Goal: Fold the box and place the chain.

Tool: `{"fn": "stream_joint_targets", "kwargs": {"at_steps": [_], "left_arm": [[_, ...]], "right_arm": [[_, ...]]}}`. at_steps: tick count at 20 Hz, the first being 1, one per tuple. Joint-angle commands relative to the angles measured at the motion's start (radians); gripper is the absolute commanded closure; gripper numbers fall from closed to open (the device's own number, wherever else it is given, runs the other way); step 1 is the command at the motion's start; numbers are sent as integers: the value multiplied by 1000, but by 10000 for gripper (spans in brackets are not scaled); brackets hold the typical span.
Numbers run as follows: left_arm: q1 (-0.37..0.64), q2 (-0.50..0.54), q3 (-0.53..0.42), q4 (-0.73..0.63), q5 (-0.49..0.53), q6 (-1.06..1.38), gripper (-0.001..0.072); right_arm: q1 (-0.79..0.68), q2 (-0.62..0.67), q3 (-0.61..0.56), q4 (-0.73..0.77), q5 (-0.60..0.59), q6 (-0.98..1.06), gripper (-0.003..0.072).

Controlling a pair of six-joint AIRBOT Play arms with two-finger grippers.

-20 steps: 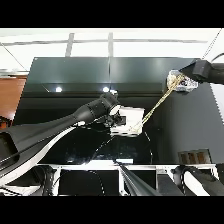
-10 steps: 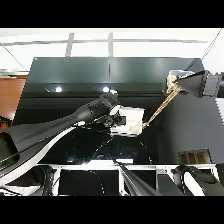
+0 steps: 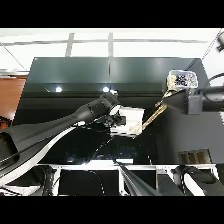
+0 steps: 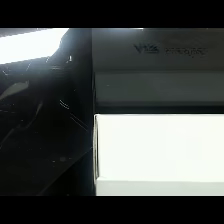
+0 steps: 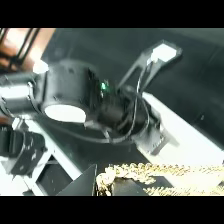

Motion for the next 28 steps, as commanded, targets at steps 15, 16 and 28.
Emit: {"fn": "stream_joint_targets", "kwargs": {"at_steps": [15,16,28], "left_arm": [[0,0,1,0,-1,0,677],[0,0,1,0,-1,0,677],[0,0,1,0,-4,0,677]], "right_arm": [[261,-139,-354,7,-528,14,669],[257,-141,-354,7,-558,14,670],[-26,-140,-200,10,-74,-40,669]]}}
